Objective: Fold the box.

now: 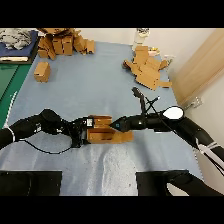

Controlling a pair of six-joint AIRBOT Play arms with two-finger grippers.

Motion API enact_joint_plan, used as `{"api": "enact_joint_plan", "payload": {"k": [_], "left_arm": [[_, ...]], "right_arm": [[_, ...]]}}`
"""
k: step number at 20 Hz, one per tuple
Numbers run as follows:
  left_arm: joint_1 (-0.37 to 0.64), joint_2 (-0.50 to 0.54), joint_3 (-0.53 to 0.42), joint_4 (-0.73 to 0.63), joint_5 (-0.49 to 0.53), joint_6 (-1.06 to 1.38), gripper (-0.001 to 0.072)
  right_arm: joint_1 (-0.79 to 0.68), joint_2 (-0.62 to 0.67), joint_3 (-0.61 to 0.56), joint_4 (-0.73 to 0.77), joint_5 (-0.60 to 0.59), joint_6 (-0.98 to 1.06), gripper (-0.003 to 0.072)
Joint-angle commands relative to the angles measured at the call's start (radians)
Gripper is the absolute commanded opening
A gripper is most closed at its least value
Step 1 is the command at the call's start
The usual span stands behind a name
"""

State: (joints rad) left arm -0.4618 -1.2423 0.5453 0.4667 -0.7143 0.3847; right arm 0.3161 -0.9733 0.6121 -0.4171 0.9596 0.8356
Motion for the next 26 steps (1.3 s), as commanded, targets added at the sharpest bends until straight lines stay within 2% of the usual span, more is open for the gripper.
{"api": "enact_joint_plan", "payload": {"k": [1,7,12,23,26], "left_arm": [[0.000,0.000,0.000,0.000,0.000,0.000,0.0507],[0.000,0.000,0.000,0.000,0.000,0.000,0.0507],[0.000,0.000,0.000,0.000,0.000,0.000,0.0507],[0.000,0.000,0.000,0.000,0.000,0.000,0.0507],[0.000,0.000,0.000,0.001,0.000,0.000,0.0507]], "right_arm": [[0.029,-0.115,0.024,0.089,-0.073,0.062,0.0005],[0.029,-0.356,0.201,0.088,-0.070,0.057,0.0005],[0.037,-0.458,0.202,0.029,-0.061,0.056,0.0005],[0.070,-0.472,0.191,-0.021,-0.112,0.007,0.0004],[0.035,-0.439,0.191,-0.031,-0.113,-0.015,0.0004]]}}
